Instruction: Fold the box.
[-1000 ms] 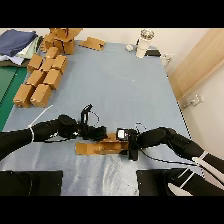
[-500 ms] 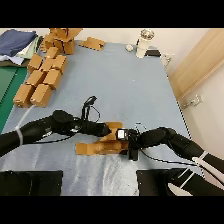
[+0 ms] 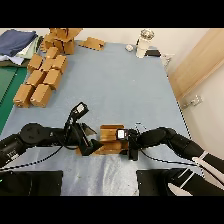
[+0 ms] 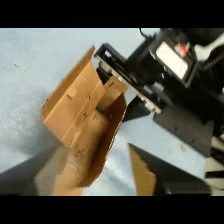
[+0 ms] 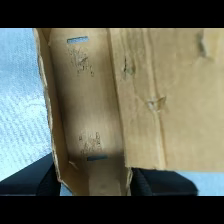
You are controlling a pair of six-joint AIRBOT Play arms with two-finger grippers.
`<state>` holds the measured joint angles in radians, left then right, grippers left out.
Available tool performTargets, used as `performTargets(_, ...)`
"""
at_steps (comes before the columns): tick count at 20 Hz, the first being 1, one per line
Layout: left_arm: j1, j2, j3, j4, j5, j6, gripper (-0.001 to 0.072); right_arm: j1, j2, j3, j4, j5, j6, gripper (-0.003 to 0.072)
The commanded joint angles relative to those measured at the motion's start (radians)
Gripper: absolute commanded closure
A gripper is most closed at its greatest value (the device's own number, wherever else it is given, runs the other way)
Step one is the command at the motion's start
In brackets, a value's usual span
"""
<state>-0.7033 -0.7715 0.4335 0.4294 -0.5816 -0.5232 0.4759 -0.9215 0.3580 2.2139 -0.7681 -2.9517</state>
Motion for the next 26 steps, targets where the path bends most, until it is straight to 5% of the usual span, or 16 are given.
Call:
performTargets(1, -0.001, 0.027, -0.015, 0.182, -0.021, 0.037, 0.0016, 0.0, 0.0, 0.0, 0.0, 0.0, 0.0, 0.0203)
performTargets(7, -0.002, -0.051, -0.019, 0.405, -0.072, 0.126, 0.0016, 0.0, 0.0, 0.0, 0.0, 0.0, 0.0, 0.0203)
performTargets(24, -0.104, -0.216, -0.019, 0.194, 0.103, 0.376, 0.0019, 0.0, 0.0, 0.0, 0.0, 0.0, 0.0, 0.0203)
performTargets(25, -0.109, -0.216, -0.019, 0.194, 0.117, 0.378, 0.0155, 0.0, 0.0, 0.0, 0.0, 0.0, 0.0, 0.0203)
performTargets(26, -0.116, -0.216, -0.019, 0.195, 0.123, 0.384, 0.0402, 0.0, 0.0, 0.0, 0.0, 0.0, 0.0, 0.0203)
